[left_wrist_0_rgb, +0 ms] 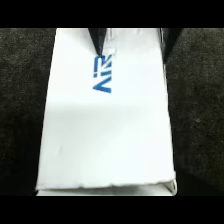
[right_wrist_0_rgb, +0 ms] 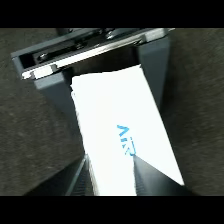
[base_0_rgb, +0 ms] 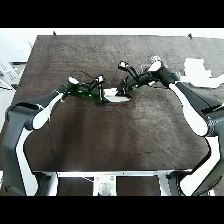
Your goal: Fold the box and place the chain.
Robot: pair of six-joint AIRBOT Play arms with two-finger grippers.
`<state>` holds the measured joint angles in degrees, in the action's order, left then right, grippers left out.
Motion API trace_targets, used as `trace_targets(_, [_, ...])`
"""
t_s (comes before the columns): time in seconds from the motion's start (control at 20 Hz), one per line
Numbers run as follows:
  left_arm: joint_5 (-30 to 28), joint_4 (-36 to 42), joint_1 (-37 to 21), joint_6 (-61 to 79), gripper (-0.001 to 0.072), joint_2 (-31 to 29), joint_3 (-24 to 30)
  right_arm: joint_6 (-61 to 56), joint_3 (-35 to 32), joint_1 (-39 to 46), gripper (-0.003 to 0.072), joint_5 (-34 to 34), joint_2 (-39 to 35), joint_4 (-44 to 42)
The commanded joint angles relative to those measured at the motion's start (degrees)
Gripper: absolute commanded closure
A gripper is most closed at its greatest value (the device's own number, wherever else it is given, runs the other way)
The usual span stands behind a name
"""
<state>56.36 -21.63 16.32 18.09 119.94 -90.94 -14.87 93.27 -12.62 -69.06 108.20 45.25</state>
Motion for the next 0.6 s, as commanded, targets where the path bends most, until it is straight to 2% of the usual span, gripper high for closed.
trace_targets(0.0, [0.07,0.0,0.02,-0.09,0.029,0.04,0.02,-0.07,-0.52,-0.04,0.0237,-1.49,0.04,0.31])
trace_targets(0.2, [0.07,0.0,0.02,-0.09,0.0289,0.04,0.02,-0.02,-0.5,0.09,0.0241,-1.46,0.04,-0.52])
trace_targets(0.25, [0.07,0.0,0.04,-0.09,0.029,0.04,0.02,0.0,-0.5,0.28,0.0267,-1.46,0.04,-1.86])
trace_targets(0.4, [0.07,0.0,0.02,-0.09,0.029,0.04,0.02,0.61,-0.5,1.86,0.0268,-1.66,0.02,-8.5])
trace_targets(0.55, [0.07,0.0,0.04,-0.09,0.029,0.04,0.02,0.59,-0.52,3.67,0.028,-2.97,0.02,-11.72])
